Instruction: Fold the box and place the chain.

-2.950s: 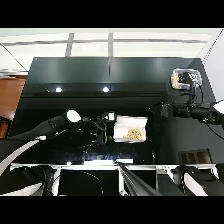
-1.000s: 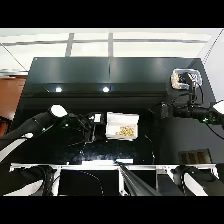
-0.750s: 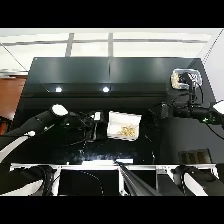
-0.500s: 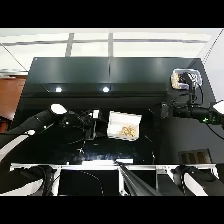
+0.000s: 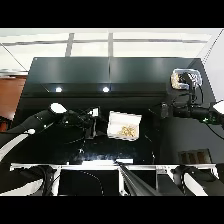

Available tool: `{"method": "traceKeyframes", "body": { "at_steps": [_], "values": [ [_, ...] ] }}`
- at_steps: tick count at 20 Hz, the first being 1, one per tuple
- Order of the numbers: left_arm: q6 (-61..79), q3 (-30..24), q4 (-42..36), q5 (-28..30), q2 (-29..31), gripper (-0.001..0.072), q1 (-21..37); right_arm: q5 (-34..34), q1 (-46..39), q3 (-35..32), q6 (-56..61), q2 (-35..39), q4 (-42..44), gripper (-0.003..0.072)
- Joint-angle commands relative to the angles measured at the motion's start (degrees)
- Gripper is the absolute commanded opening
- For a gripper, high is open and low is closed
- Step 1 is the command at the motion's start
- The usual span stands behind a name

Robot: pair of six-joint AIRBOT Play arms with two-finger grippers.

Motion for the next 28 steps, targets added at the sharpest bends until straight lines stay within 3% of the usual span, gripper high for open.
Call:
{"method": "traceKeyframes", "body": {
  "at_steps": [1,28],
  "values": [
    [-2.5,1.3,0.4,-0.3,-1.1,0.0700,-0.2,0.0,0.0,0.0,0.0,0.0,0.0,0.0700],
    [-4.5,5.9,3.7,-0.1,-4.7,0.0700,-6.0,-0.4,0.0,0.0,0.0,0.0,0.0,0.0701]
  ]
}}
